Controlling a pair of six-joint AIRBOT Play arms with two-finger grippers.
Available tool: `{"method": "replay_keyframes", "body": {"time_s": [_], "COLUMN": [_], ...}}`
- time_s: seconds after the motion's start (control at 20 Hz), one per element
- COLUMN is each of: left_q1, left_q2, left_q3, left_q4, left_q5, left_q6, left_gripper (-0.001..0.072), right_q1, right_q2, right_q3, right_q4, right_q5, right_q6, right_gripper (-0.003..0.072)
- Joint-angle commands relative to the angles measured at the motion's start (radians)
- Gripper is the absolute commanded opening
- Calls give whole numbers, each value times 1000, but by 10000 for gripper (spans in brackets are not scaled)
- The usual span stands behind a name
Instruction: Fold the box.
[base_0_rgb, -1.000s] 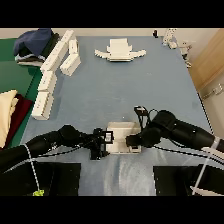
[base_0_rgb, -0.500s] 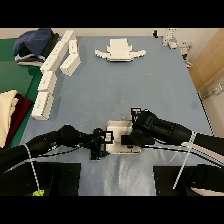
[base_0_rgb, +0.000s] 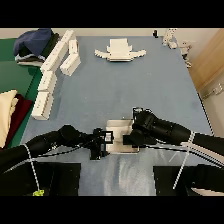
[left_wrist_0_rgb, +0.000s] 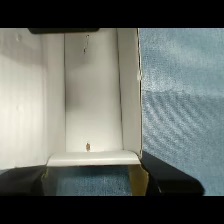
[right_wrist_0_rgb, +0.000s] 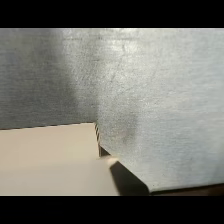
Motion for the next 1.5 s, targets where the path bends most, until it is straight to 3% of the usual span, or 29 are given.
{"method": "replay_keyframes", "body": {"time_s": [0.0,0.05,0.1,0.4,0.7,0.75,0.85,0.9,0.95,1.05,1.2,1.35,1.45], "left_q1": [0,0,0,0,0,0,0,0,0,0,0,0,0], "left_q2": [0,0,0,0,0,0,0,0,0,0,0,0,0], "left_q3": [1,1,1,1,1,1,1,1,1,1,1,1,1], "left_q4": [0,0,0,0,0,0,0,0,0,0,0,0,0], "left_q5": [1,1,1,2,1,1,1,1,1,1,1,1,1], "left_q6": [0,0,0,0,0,0,0,0,0,0,0,0,0], "left_gripper": [462,462,462,462,462,462,462,462,462,462,462,462,462], "right_q1": [1,1,1,0,-27,-53,-157,-223,-302,-445,-639,-816,-911], "right_q2": [-1,1,4,53,267,308,351,349,340,298,195,54,-48], "right_q3": [2,3,4,11,11,11,8,8,7,7,7,10,11], "right_q4": [3,7,8,-22,-48,-58,-65,-64,-55,-11,184,570,859], "right_q5": [0,-2,-8,-71,-95,-105,-153,-170,-171,-134,-38,12,-31], "right_q6": [5,5,5,5,-9,-26,-86,-145,-217,-355,-599,-923,-1148], "right_gripper": [89,336,426,474,473,420,139,118,34,4,-2,-2,-2]}}
